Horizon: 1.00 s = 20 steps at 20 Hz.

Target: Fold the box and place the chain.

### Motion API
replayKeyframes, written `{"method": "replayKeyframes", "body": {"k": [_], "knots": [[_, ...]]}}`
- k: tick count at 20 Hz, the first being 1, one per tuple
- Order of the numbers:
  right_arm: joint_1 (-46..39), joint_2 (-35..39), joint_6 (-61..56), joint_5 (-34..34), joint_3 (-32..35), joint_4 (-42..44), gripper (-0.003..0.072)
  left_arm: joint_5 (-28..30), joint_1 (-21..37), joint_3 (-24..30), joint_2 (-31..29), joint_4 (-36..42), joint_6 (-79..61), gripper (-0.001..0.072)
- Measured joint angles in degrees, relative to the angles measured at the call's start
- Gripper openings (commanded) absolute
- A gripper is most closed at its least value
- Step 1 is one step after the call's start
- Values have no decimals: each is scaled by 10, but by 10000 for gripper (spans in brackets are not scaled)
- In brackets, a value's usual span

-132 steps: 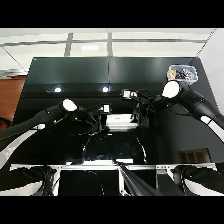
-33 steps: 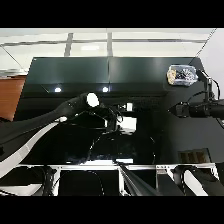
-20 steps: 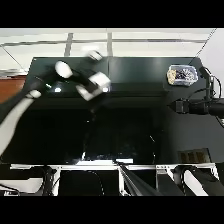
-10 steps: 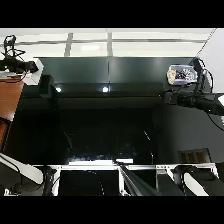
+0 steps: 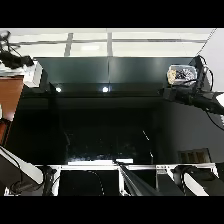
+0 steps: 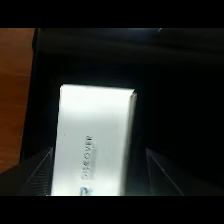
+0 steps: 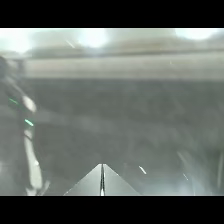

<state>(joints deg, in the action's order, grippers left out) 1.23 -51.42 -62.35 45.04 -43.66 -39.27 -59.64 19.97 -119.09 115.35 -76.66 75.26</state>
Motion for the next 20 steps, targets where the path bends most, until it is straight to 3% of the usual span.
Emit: {"method": "replayKeyframes", "body": {"k": [1,2,4,7,14,17,20], "knots": [[17,-2,5,-20,-6,-19,12,-7,-2,-1,-21,6,22,194],[30,-6,-6,-41,-11,-51,12,-17,-5,5,-44,13,39,25],[45,-19,-58,-87,-17,-128,12,-47,-19,40,-100,24,63,28],[53,-49,-104,-99,-20,-222,12,-55,-59,149,-203,32,76,28],[57,-107,-134,-111,13,-302,12,145,-207,641,-535,6,54,28],[57,-113,-138,-113,17,-309,12,186,-228,769,-642,0,58,29],[57,-115,-138,-114,19,-312,12,203,-237,829,-704,-4,60,29]]}}
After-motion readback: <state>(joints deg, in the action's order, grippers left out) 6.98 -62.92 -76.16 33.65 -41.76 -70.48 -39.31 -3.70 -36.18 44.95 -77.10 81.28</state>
